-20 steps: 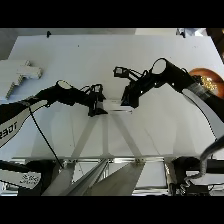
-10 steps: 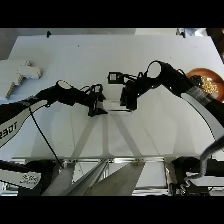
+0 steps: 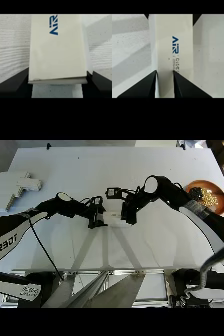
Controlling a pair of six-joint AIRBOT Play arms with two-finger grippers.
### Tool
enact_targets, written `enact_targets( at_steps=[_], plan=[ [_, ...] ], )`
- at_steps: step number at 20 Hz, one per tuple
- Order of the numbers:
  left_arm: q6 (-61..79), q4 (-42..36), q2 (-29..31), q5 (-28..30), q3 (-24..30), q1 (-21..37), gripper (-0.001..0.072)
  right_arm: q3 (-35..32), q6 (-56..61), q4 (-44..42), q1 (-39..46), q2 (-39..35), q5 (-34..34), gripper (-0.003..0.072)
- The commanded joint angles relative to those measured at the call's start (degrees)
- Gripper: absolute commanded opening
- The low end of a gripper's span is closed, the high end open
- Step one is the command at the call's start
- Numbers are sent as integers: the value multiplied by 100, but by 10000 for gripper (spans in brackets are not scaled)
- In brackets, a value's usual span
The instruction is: Fold the box and place the chain.
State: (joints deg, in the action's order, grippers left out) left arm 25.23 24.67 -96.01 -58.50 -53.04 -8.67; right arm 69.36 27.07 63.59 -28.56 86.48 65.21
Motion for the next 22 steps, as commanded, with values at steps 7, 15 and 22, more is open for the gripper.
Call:
enact_targets(
  at_steps=[7, 15, 22],
  plan=[
    [4, 0, 0, -2, -2, 0, 395, -2, 450, 173, -7, -57, -208, 174],
    [4, 0, 0, -2, -2, 0, 395, -4, 448, 227, -7, -356, -374, 175],
    [4, 0, 0, 0, -2, 0, 395, -162, 450, 256, -181, -103, -313, 174]
  ],
)
